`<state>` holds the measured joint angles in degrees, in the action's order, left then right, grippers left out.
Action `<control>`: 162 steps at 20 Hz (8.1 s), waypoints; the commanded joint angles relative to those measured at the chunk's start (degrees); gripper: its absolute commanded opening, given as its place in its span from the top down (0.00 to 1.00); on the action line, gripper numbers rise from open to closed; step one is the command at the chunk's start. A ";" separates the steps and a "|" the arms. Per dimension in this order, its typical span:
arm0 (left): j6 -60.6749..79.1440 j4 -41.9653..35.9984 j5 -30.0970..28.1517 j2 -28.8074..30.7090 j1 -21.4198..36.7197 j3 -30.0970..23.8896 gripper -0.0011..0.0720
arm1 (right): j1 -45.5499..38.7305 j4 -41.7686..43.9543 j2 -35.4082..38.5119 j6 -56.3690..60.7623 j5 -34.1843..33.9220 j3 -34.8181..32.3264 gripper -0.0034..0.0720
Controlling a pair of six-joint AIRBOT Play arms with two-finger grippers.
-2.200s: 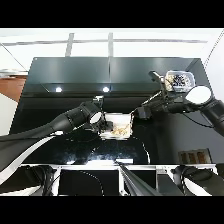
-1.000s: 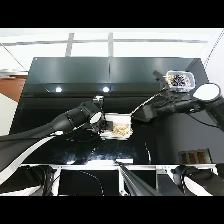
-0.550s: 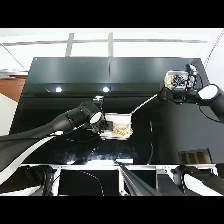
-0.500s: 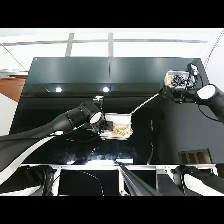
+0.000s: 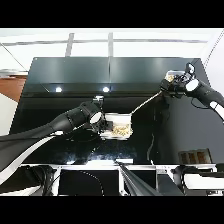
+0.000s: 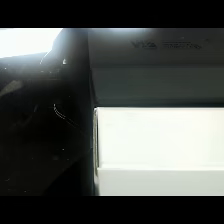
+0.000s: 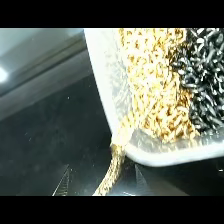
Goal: Fold the box and place the chain.
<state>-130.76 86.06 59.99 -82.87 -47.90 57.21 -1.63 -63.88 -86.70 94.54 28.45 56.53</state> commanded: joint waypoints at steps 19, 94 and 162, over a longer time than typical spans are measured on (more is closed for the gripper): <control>0.04 0.20 -1.25 0.02 -0.02 0.04 0.94 | -2.08 -0.72 28.30 -18.21 31.76 12.07 0.89; 0.04 0.04 -1.46 0.02 -0.02 0.04 0.94 | 0.31 42.38 46.36 -21.44 47.58 25.70 0.89; -3.43 4.33 2.89 -1.14 -0.02 1.66 0.94 | 29.27 20.81 25.70 -86.03 5.14 -32.94 0.03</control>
<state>-134.26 90.48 62.94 -83.96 -47.90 58.83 27.57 -44.14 -60.20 9.93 34.57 23.64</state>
